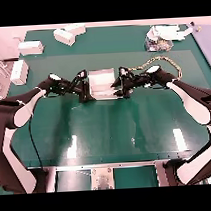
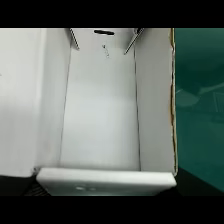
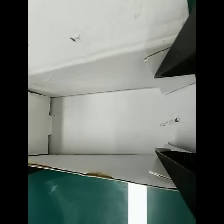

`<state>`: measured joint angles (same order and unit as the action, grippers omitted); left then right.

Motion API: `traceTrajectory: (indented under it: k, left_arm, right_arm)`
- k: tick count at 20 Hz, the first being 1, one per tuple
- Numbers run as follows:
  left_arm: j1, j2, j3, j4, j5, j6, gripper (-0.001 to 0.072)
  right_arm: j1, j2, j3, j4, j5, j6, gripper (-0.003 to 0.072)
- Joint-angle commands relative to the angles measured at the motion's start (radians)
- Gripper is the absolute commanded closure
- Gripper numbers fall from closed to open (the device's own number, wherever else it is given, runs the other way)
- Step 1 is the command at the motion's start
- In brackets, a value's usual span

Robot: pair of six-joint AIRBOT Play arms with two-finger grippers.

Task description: Fold the box and place the chain.

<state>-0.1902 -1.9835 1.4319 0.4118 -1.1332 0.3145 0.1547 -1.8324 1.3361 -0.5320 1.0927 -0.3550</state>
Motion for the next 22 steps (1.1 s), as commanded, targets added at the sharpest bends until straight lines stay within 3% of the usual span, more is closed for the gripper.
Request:
traceTrajectory:
  k: [1,5,6,7,9,10,13,18,22]
  left_arm:
    - [0.0,-0.001,0.0,0.0,0.0,0.0,0.008]
    - [0.0,-0.001,0.0,0.0,0.0,0.0,0.008]
    - [0.0,-0.001,0.0,0.0,0.0,0.0,0.008]
    - [0.0,-0.001,0.0,0.0,0.0,0.0,0.008]
    - [0.0,-0.001,0.0,0.0,-0.001,0.0,0.008]
    - [0.0,-0.001,0.0,0.0,0.0,0.0,0.008]
    - [0.0,-0.001,0.0,0.0,0.0,0.0,0.008]
    - [0.0,-0.001,0.0,0.0,0.0,0.0,0.008]
    - [0.0,-0.001,0.0,0.0,0.0,0.0,0.008]
  right_arm:
    - [0.0,-0.002,0.0,-0.002,0.0,-0.006,0.0044]
    - [-0.001,-0.002,0.0,-0.003,-0.001,-0.005,0.0045]
    - [-0.003,0.0,0.0,-0.003,-0.001,-0.005,0.0114]
    - [-0.008,0.002,0.0,-0.003,0.0,-0.005,0.0369]
    - [-0.019,0.006,0.002,-0.003,-0.001,0.01,0.0478]
    - [-0.026,0.01,0.002,-0.003,0.0,0.029,0.0624]
    - [-0.046,0.019,0.003,-0.042,0.0,0.084,0.0679]
    - [-0.082,0.048,0.003,-0.116,0.033,0.191,0.0679]
    - [-0.088,0.156,0.003,-0.114,0.008,0.32,0.068]
